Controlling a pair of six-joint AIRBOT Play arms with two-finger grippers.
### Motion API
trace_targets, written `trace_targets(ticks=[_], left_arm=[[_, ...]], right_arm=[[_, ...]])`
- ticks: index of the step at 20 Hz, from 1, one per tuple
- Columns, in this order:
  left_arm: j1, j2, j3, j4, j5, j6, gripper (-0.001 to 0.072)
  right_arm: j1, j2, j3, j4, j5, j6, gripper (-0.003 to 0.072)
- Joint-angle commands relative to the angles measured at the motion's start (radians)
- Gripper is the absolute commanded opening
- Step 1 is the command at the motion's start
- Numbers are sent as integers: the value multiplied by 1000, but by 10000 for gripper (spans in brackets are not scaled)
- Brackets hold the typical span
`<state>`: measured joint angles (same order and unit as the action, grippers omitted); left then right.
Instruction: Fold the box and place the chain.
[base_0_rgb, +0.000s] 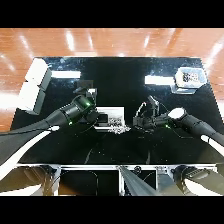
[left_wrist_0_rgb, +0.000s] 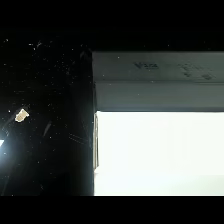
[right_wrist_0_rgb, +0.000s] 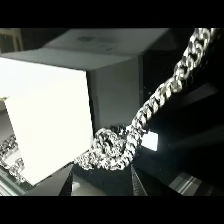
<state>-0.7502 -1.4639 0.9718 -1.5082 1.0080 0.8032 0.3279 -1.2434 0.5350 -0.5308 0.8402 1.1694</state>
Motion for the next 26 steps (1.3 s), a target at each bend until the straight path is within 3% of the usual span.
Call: trace_targets(ticks=[1, 21, 23, 24, 26], left_arm=[[-1, 0, 1, 0, -1, 0, 26], [-1, 0, 1, -1, -17, 0, 26], [-1, 0, 1, -1, -17, 0, 26], [-1, 0, 1, -1, -16, 0, 26], [-1, 0, 1, 0, -16, 0, 26]], right_arm=[[12, -3, 1, 18, -40, -3, 422], [68, -54, 1, 40, -95, -8, 420], [67, -59, 1, 46, -96, -14, 170], [67, -59, 1, 47, -95, -28, 122], [67, -59, 1, 48, -93, -39, 105]])
